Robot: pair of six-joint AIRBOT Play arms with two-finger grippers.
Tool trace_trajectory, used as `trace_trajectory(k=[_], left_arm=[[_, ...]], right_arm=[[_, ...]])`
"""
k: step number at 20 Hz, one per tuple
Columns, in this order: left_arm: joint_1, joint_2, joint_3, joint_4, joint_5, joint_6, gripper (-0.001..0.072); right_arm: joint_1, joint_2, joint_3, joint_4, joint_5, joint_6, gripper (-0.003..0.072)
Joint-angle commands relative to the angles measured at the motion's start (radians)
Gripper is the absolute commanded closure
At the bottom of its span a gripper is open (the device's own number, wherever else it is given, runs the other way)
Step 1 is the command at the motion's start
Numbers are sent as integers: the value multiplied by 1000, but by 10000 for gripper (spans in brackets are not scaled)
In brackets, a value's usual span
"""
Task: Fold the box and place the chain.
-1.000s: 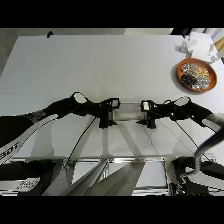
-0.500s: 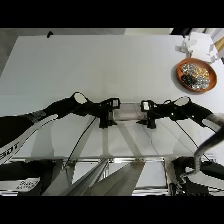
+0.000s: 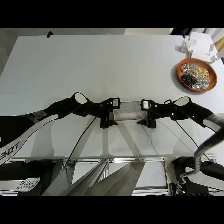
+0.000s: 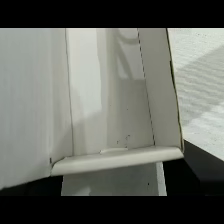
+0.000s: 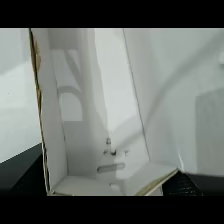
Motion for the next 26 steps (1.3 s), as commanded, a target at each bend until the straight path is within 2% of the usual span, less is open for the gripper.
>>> trace_trajectory(k=[1,6,7,8,9,10,12,13,14,16,18,22,26], left_arm=[[0,1,0,6,-5,2,504],[0,1,0,6,-5,2,504],[0,1,0,6,-5,2,504],[0,1,0,6,-5,2,504],[0,1,0,6,-5,2,504],[0,1,0,6,-5,2,504],[0,1,0,6,-5,2,504],[0,1,0,6,-5,2,504],[0,1,0,6,-5,2,504],[0,1,0,6,-5,2,504],[0,1,0,6,-5,2,504],[0,1,0,6,-5,2,504],[0,1,0,6,-5,2,504]], right_arm=[[-31,41,0,-105,34,120,-16],[-140,191,0,-259,123,287,-1],[-159,227,0,-283,143,307,11],[-174,270,0,-293,158,327,58],[-176,310,0,-288,159,354,137],[-175,354,0,-252,157,362,184],[-175,417,0,-99,166,362,210],[-175,437,0,-17,193,362,397],[-175,449,0,58,242,362,657],[-139,444,0,138,253,388,673],[-71,430,0,146,182,422,673],[90,369,0,174,-146,493,672],[154,228,0,179,-383,657,673]])
